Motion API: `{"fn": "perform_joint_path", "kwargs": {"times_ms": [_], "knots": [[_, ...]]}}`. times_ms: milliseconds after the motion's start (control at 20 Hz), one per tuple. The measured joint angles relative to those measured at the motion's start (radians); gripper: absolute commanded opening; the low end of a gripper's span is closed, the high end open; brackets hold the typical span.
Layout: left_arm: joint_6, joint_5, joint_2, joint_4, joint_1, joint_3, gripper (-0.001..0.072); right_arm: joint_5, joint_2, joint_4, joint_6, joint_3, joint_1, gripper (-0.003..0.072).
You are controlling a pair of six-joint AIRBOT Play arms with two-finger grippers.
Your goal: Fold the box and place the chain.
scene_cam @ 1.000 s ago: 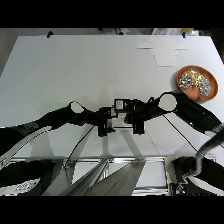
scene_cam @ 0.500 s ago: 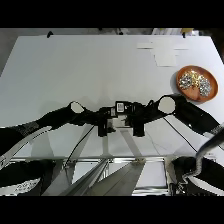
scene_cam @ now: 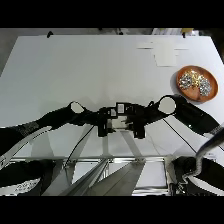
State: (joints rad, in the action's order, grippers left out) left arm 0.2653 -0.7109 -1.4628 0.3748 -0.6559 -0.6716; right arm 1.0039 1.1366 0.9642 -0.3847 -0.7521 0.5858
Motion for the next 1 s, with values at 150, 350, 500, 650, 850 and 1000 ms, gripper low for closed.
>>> {"fn": "perform_joint_path", "kwargs": {"times_ms": [150, 350, 500, 650, 850, 1000], "knots": [[-0.001, 0.002, 0.000, 0.000, 0.000, 0.000, 0.0209, -0.001, -0.002, -0.016, 0.002, 0.000, 0.000, 0.0018], [-0.002, 0.003, 0.000, 0.000, 0.000, 0.000, 0.0209, -0.003, -0.002, -0.014, 0.004, 0.000, 0.000, 0.0018], [0.000, 0.005, 0.000, 0.000, 0.000, 0.000, 0.0209, -0.013, 0.006, -0.006, 0.003, 0.004, 0.000, 0.0018], [-0.001, 0.006, 0.000, 0.000, 0.000, 0.000, 0.0209, -0.022, 0.016, 0.000, 0.000, 0.007, 0.000, 0.0018], [-0.002, 0.005, 0.000, 0.000, 0.000, 0.000, 0.0209, -0.026, 0.021, 0.003, -0.004, 0.008, 0.000, 0.0018], [-0.002, 0.005, 0.000, 0.000, 0.000, 0.000, 0.0209, -0.031, 0.023, 0.005, -0.008, 0.013, 0.000, 0.0018]]}}
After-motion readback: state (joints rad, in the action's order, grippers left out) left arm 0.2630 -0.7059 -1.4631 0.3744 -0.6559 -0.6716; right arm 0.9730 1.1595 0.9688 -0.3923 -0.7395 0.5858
